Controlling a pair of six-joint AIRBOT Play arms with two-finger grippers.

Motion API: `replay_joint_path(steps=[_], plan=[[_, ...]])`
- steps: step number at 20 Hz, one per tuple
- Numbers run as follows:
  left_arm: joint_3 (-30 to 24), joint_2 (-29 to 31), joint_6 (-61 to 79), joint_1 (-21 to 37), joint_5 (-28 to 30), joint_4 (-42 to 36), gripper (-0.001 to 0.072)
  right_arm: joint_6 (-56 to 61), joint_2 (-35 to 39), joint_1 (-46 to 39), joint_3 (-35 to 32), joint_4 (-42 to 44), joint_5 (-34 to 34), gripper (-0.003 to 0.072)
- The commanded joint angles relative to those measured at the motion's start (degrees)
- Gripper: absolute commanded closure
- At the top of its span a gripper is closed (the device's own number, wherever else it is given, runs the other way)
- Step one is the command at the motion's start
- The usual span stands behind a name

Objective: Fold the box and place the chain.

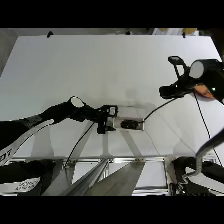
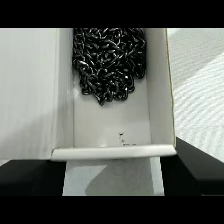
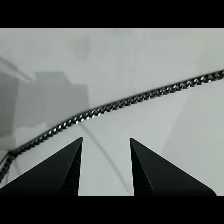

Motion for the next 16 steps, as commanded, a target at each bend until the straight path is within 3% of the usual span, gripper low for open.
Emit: replay_joint_path(steps=[1,16], plan=[[0.0,0.0,0.0,0.0,0.0,0.0,0.0454,-0.1,-5.2,-0.3,0.0,0.9,-0.8,0.0349],[0.0,0.0,0.0,0.0,0.0,0.0,0.0455,-0.2,-11.9,-0.3,-3.3,1.2,-6.2,0.0349]])
